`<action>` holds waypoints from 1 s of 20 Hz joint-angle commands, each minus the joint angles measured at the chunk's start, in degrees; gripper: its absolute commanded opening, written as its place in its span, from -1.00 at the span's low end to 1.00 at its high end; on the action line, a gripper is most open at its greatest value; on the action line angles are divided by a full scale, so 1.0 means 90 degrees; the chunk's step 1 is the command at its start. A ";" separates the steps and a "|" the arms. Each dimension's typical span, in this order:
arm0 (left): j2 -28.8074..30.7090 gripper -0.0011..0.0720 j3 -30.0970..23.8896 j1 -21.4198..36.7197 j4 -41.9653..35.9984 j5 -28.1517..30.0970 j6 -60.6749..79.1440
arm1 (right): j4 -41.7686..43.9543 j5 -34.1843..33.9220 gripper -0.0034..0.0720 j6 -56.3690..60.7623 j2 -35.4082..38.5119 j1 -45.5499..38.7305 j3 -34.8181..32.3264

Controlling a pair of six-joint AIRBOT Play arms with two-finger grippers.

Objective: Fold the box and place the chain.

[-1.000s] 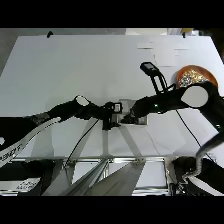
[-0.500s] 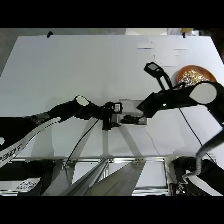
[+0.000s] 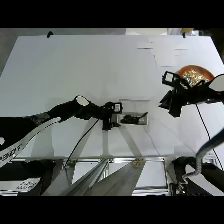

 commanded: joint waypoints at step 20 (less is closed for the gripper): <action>0.0005 -0.51 0.0002 0.0002 0.0000 0.0002 0.0002 | 0.1018 -0.0408 -0.49 -0.2795 -0.1477 0.0355 -0.0423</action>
